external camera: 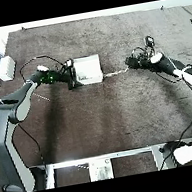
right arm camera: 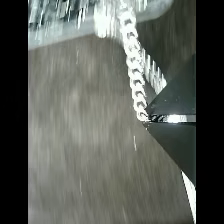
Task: Fold the box and place the chain.
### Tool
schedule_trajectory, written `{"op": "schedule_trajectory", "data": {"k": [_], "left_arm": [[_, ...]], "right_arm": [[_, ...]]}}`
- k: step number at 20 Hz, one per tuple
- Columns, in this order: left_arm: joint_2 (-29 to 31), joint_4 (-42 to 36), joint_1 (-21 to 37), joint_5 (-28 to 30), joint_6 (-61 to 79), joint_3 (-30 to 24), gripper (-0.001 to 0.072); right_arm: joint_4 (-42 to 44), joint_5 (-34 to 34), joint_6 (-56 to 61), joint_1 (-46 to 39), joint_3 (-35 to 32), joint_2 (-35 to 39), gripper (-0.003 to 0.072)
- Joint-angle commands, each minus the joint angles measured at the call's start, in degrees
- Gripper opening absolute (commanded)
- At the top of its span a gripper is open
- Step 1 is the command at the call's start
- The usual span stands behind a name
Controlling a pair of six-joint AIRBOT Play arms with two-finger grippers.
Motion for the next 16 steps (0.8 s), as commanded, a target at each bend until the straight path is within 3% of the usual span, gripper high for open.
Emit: {"op": "schedule_trajectory", "data": {"k": [1, 4, 9, 16], "left_arm": [[0.02, 0.02, 0.04, 0.0, 0.0, 0.02, 0.0254], [0.02, 0.0, 0.04, 0.0, 0.0, 0.02, 0.0254], [0.02, 0.0, 0.04, 0.0, 0.0, 0.04, 0.0254], [0.02, 0.0, 0.04, 0.0, 0.0, 0.02, 0.0254]], "right_arm": [[-0.26, 2.69, -1.66, 3.65, 0.13, 6.21, -0.0008], [-0.26, 1.6, -3.15, 8.81, 0.15, 13.66, -0.0008], [-0.28, -9.49, -6.19, 19.15, 1.11, 22.36, -0.0008], [-0.33, -9.84, -10.62, 28.46, 11.96, 18.73, -0.0008]]}}
